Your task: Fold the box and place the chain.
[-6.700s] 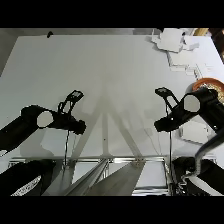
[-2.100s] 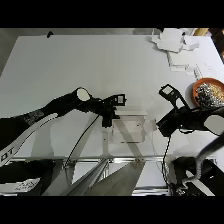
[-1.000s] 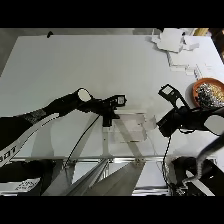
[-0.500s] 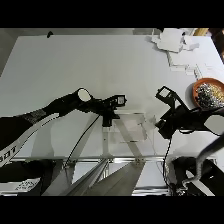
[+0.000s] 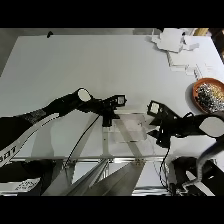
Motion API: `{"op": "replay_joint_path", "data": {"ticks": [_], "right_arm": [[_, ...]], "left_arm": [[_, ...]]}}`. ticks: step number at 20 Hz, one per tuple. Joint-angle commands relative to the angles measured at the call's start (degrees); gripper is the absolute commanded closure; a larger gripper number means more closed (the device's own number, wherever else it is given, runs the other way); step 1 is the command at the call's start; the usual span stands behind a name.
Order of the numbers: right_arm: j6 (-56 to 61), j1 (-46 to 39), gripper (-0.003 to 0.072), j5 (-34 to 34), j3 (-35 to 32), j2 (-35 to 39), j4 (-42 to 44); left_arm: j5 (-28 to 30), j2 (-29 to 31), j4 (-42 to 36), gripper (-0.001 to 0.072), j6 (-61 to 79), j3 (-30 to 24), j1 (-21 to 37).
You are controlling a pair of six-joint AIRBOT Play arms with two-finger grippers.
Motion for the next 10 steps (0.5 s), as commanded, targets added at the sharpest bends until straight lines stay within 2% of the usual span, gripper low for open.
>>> {"op": "replay_joint_path", "data": {"ticks": [1,4,7,8,9,10], "right_arm": [[-8.3,4.3,0.0266,-4.0,-5.5,1.1,-3.1],[-8.7,9.8,0.0194,-9.6,-10.1,5.3,-8.8],[-8.7,13.4,0.0194,-18.1,-15.6,11.0,-9.5],[-8.7,14.6,0.0112,-19.5,-17.3,12.3,-9.5],[-8.5,15.7,-0.0022,-20.5,-18.5,12.7,-9.5],[-8.3,17.2,-0.0021,-21.1,-19.7,12.6,-9.5]], "left_arm": [[0.0,0.0,0.0,0.0680,0.0,0.0,0.0],[0.0,0.0,-0.1,0.0680,0.0,0.0,0.0],[0.0,0.0,-0.1,0.0680,0.0,0.0,0.0],[0.0,0.0,-0.1,0.0680,0.0,0.0,0.0],[0.0,0.0,-0.1,0.0680,0.0,0.0,0.0],[0.0,0.0,-0.1,0.0680,0.0,0.0,0.0]]}}
